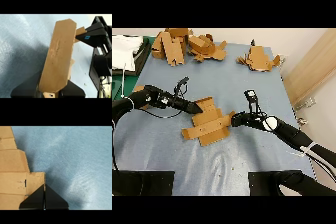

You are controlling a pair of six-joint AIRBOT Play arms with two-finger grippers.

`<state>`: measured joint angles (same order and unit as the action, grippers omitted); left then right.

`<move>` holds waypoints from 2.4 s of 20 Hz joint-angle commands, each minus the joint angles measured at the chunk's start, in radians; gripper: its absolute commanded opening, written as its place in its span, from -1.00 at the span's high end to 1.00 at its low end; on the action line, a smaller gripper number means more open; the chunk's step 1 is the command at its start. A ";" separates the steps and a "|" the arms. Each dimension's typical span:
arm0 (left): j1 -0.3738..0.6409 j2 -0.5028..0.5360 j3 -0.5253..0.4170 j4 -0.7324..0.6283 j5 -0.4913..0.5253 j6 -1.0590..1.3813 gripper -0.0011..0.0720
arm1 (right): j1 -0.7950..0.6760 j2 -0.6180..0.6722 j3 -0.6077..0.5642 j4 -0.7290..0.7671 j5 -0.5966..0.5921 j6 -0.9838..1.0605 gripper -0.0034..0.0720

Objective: Fold the box.

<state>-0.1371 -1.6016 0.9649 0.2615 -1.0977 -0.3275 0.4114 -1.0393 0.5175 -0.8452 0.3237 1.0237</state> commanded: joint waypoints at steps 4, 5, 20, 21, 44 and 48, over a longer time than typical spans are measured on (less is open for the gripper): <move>0.000 0.000 0.000 0.005 0.029 0.007 0.33 | 0.001 0.000 0.000 0.000 -0.006 0.000 0.91; 0.000 -0.001 0.000 0.004 0.031 0.009 0.34 | 0.001 0.000 0.000 0.000 -0.006 0.000 0.91; 0.000 0.014 0.016 0.016 -0.120 0.274 0.70 | -0.151 0.189 0.024 0.004 0.014 0.175 0.31; -0.004 0.024 0.021 0.016 -0.125 0.308 0.70 | -0.178 0.232 0.024 0.004 0.024 0.196 0.32; -0.131 0.015 0.197 0.134 -0.386 0.229 0.94 | -0.180 0.298 0.021 -0.024 0.271 0.303 0.49; -0.131 -0.014 0.197 0.133 -0.219 0.293 0.95 | -0.180 0.297 0.021 -0.069 0.270 0.303 0.49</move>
<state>-0.2695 -1.5951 1.1614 0.3729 -1.4601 -0.0795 0.2306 -0.7414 0.5392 -0.8814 0.5930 1.3266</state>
